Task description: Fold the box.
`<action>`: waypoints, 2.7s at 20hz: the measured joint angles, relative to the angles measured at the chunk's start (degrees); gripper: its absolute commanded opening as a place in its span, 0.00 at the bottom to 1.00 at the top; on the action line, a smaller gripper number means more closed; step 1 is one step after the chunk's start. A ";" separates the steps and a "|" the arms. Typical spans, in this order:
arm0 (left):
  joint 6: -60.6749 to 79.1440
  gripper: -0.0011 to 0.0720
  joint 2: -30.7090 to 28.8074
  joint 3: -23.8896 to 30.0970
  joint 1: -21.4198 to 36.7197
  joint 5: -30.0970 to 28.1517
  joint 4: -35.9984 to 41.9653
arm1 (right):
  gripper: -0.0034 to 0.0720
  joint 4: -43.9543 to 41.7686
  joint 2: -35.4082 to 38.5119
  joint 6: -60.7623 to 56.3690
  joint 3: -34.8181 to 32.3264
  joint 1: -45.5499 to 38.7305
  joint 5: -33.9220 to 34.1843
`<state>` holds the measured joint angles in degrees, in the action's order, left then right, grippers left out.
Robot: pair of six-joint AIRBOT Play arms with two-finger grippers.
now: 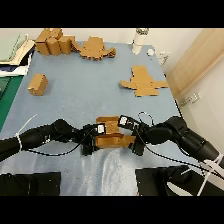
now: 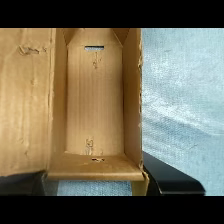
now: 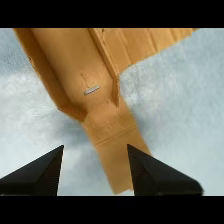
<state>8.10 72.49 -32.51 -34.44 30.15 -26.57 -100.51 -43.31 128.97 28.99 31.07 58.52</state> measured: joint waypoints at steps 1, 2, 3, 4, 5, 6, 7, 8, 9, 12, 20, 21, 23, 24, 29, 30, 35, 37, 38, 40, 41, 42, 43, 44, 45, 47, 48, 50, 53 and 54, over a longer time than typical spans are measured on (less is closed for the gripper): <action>0.00 0.66 0.00 0.00 0.02 0.00 0.00 | 0.83 0.42 -0.72 2.05 -0.33 0.00 -1.73; 0.00 0.66 0.00 0.00 0.00 0.00 0.00 | 0.83 0.66 -1.31 3.52 -0.50 0.00 -3.26; 0.00 0.66 0.00 0.00 0.00 0.00 0.00 | 0.83 0.61 -1.86 4.74 -0.66 0.00 -4.72; -0.02 0.66 0.00 0.00 0.02 0.00 0.00 | 0.83 0.04 -2.19 5.88 -0.76 0.02 -5.68; 0.00 0.66 0.00 0.00 0.00 0.00 0.02 | 0.83 -0.92 -2.45 6.95 -0.83 0.02 -6.38; -0.02 0.66 0.00 0.00 0.02 0.00 0.00 | 0.82 -2.05 -2.67 8.11 -0.90 0.02 -7.10; 0.00 0.66 0.00 0.00 0.02 0.00 0.00 | 0.82 -3.15 -2.82 9.33 -0.94 0.04 -7.48; -0.02 0.66 0.00 0.00 0.00 0.00 0.00 | 0.78 -4.24 -2.91 10.45 -0.96 0.07 -7.82; -0.02 0.66 0.00 0.00 0.00 0.00 0.00 | 0.67 -5.33 -2.97 11.34 -1.03 0.07 -8.07; -0.02 0.66 0.00 0.00 0.02 0.00 0.02 | 0.50 -7.23 -3.15 13.60 -1.44 0.07 -9.27; -0.04 0.66 0.00 0.00 0.02 0.00 0.02 | 0.23 -11.37 -4.42 20.06 -2.01 0.07 -12.41; -0.04 0.66 0.00 0.00 0.00 0.00 0.02 | 0.23 -12.17 -4.50 20.90 -2.01 0.07 -12.70; -0.04 0.66 0.00 0.00 0.00 0.00 0.02 | 0.23 -13.49 -4.79 22.21 -2.03 0.07 -13.07; -0.02 0.66 0.00 0.00 0.00 0.00 0.00 | 0.23 -14.16 -4.96 22.80 -2.03 0.13 -13.18; -0.02 0.66 0.00 0.00 0.00 0.00 0.00 | 0.51 -16.13 -6.91 24.52 -2.23 2.34 -15.50; 0.00 0.66 0.00 0.00 0.00 0.00 -0.02 | 0.66 -16.35 -7.48 24.63 -2.25 2.80 -16.04; 0.00 0.66 0.00 0.00 0.00 0.00 -0.04 | 0.75 -16.65 -9.14 25.03 -2.25 3.96 -17.57; 0.00 0.66 0.00 0.00 0.00 0.00 -0.02 | 0.75 -16.68 -9.33 25.16 -2.25 4.11 -17.70; 0.00 0.66 0.00 0.00 0.00 0.00 -0.02 | 0.75 -16.68 -9.38 25.14 -2.25 4.17 -17.75; 0.00 0.66 0.00 0.00 0.02 0.00 -0.02 | 0.75 -16.68 -9.44 25.16 -2.25 4.20 -17.75; 0.00 0.66 0.00 0.00 0.00 0.00 -0.02 | 0.75 -16.65 -9.46 25.16 -2.25 4.22 -17.75; 0.00 0.66 0.00 0.00 0.00 0.00 0.00 | 0.74 -16.63 -9.46 25.16 -2.25 4.22 -17.73; 0.00 0.66 0.00 0.00 0.00 0.00 0.00 | 0.73 -16.59 -9.46 25.16 -2.25 4.22 -17.70; -0.02 0.66 0.00 0.00 0.00 0.00 0.00 | 0.69 -16.46 -9.46 25.11 -2.25 4.22 -17.59; -0.02 0.66 0.00 0.00 0.00 0.00 0.00 | 0.51 -16.26 -9.44 24.83 -2.25 4.24 -17.42; -0.11 0.66 0.00 0.00 0.02 0.00 0.07 | 0.18 -15.50 -9.16 22.91 -2.29 4.28 -16.24; -0.11 0.66 0.00 0.00 0.00 0.00 0.07 | 0.09 -14.38 -8.81 21.62 -2.29 4.31 -15.54; -0.07 0.66 0.00 0.00 0.00 0.02 0.07 | 0.05 -10.14 -7.78 16.15 -2.29 4.26 -14.03; -0.11 0.66 0.00 0.00 0.00 0.02 0.07 | 0.05 -1.88 -5.40 3.28 -1.53 4.13 -11.63; -0.11 0.66 0.00 0.00 0.00 0.00 0.07 | 0.05 0.48 -4.44 -1.36 -0.98 3.80 -10.99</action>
<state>7.99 72.49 -32.51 -34.44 30.15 -26.50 -100.03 -47.75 127.61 28.01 34.87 47.53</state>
